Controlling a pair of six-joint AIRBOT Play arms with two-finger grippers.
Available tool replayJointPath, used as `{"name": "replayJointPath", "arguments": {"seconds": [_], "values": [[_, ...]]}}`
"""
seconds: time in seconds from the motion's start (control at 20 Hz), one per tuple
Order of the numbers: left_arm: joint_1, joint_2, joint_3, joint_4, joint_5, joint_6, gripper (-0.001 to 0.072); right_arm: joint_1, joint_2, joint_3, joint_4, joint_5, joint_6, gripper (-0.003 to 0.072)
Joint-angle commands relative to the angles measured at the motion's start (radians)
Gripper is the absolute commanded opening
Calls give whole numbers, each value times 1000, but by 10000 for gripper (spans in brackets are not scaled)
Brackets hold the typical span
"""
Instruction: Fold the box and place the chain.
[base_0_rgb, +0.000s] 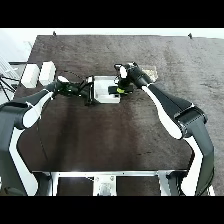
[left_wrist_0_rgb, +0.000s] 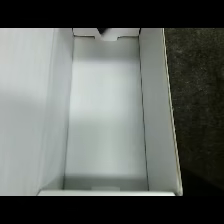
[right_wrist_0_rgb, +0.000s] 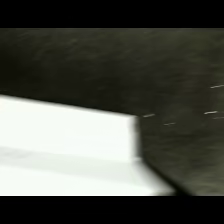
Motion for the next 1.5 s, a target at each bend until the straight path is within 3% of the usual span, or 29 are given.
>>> {"name": "replayJointPath", "arguments": {"seconds": [0.0,0.3,0.6,0.75,1.0,1.45], "values": [[0,0,0,-1,0,-1,628,-2,3,1,-13,0,3,422],[0,0,0,-1,0,-1,627,-13,66,1,-13,0,-11,452],[0,0,0,-1,0,-1,628,-22,201,1,-15,1,-165,451],[0,0,0,-1,0,-1,628,-67,240,1,-92,-23,-189,450],[0,0,0,-1,0,-2,628,-207,190,0,-106,-182,-190,408],[0,0,0,-1,0,-1,628,-284,64,0,-29,-288,-271,409]]}}
